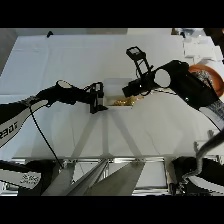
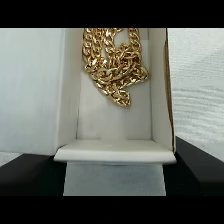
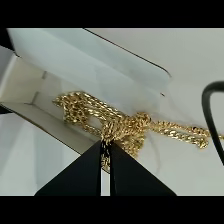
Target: Fold the box and place the chain.
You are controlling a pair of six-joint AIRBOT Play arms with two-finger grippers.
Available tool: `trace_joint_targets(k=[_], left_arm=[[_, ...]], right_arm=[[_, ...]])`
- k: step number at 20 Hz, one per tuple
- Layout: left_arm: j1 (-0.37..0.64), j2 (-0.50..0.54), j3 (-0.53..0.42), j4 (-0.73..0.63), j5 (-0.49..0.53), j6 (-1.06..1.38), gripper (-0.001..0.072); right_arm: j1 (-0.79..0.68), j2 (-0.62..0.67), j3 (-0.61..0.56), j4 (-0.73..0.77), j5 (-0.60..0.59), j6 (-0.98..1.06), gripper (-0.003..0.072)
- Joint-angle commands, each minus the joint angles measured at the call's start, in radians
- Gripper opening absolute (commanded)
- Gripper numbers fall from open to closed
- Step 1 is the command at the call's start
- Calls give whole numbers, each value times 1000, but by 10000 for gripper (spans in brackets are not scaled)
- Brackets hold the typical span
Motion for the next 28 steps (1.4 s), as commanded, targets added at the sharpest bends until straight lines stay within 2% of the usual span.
trace_joint_targets(k=[1, 5, 9, 14, 16, 18, 21, 22, 24, 25, 28], left_arm=[[0, 1, 0, 0, 0, 0, 215], [0, 1, 0, 0, 0, 0, 215], [0, 1, 0, 0, 0, 0, 215], [0, 1, 0, 0, 0, 0, 215], [0, 1, 0, 0, 0, 0, 215], [0, 1, 0, 0, 0, 0, 215], [0, 1, 0, 0, 0, 0, 215], [0, 1, 0, 0, 0, 0, 215], [0, 1, 0, 0, 0, 0, 215], [0, 1, 0, 0, 0, 0, 215], [0, 1, 0, 0, 0, 0, 215]], right_arm=[[35, 2, 1, 122, -121, -82, 13], [58, 1, 1, 210, -209, -174, 12], [68, -20, 1, 263, -235, -239, 10], [68, -131, 1, 257, -190, -235, 12], [68, -169, 1, 211, -178, -195, 12], [68, -190, 1, 142, -172, -122, 14], [68, -185, 1, 128, -164, -117, 19], [68, -172, 1, 128, -161, -148, 28], [64, -134, 1, 128, -140, -247, 193], [57, -112, 1, 128, -120, -272, 229], [2, -39, 1, 128, -18, -357, 229]])
